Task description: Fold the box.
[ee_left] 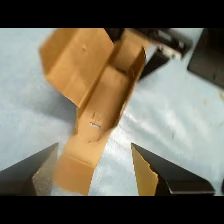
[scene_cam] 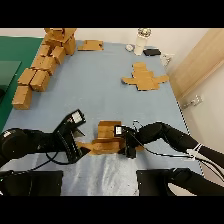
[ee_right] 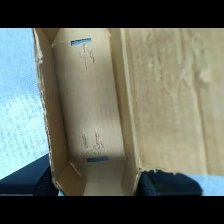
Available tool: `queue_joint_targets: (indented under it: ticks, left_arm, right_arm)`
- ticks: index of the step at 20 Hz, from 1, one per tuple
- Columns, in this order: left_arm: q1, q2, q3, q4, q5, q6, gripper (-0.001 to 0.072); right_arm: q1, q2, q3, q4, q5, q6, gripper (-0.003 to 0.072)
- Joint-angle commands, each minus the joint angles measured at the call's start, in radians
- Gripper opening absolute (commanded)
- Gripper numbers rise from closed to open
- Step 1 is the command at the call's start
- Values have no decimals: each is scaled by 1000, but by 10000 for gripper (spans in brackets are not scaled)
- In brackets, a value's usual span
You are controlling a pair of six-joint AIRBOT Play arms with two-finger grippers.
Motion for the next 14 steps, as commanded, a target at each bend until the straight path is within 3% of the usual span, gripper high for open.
queue_joint_targets:
  ticks: [1,7,14]
  left_arm:
    - [-42,-86,-35,16,19,278,698]
    - [-33,-304,-31,-36,127,423,698]
    - [-33,-369,-31,-143,204,522,698]
  right_arm:
    - [1,-1,0,0,0,0,538]
    - [1,-1,0,-3,0,0,538]
    - [1,-1,0,-3,0,0,538]
